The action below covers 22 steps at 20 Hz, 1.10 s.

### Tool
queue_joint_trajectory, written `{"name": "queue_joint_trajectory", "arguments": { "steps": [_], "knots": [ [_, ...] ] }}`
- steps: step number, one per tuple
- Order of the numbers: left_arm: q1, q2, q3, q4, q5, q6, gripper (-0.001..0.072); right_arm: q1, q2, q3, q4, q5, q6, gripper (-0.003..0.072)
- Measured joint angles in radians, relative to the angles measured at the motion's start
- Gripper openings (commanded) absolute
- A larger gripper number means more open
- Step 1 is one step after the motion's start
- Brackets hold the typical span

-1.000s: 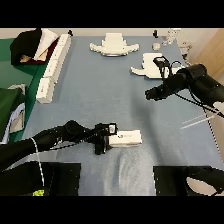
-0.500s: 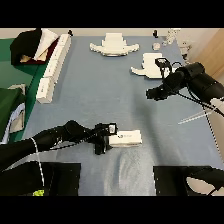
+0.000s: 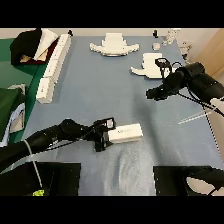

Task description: Fold the box.

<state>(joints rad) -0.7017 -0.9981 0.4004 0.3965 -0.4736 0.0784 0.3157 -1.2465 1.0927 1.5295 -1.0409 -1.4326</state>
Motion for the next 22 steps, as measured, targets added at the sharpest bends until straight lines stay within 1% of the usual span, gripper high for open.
{"name": "queue_joint_trajectory", "arguments": {
  "steps": [2,3,4,6,9,11,12,15,17,19,22],
  "knots": [
    [0.046,0.097,0.001,0.056,-0.015,-0.139,0.052,0.0,0.0,0.0,0.0,0.0,0.0,0.0003],
    [0.078,0.15,0.001,0.11,-0.029,-0.23,0.0521,0.0,0.0,0.0,0.0,0.0,0.0,0.0003],
    [0.12,0.21,0.001,0.188,-0.051,-0.347,0.052,0.0,0.0,0.0,0.0,0.0,0.0,0.0002],
    [0.225,0.324,0.001,0.383,-0.132,-0.592,0.052,0.0,0.0,0.0,0.0,0.0,0.0,0.0003],
    [0.432,0.48,0.001,0.669,-0.291,-0.867,0.0521,0.0,0.0,0.0,0.0,0.0,0.0,0.0003],
    [0.587,0.56,0.001,0.781,-0.37,-0.959,0.0521,0.0,0.0,0.0,0.0,0.0,0.0,0.0003],
    [0.661,0.588,0.001,0.816,-0.396,-0.986,0.0521,0.0,0.0,0.0,0.0,0.0,0.0,0.0003],
    [0.887,0.632,0.0,0.88,-0.459,-1.014,0.0521,0.0,0.0,0.0,0.0,0.0,0.0,0.0003],
    [1.001,0.631,-0.005,0.897,-0.481,-1.016,0.0521,0.0,0.0,0.0,0.0,0.0,0.0,0.0003],
    [1.086,0.613,-0.009,0.91,-0.49,-1.005,0.052,0.0,0.0,0.0,0.0,0.0,0.0,0.0003],
    [1.16,0.566,-0.015,0.916,-0.491,-0.979,0.0521,0.0,0.0,0.0,0.0,0.0,0.0,0.0003]
  ]
}}
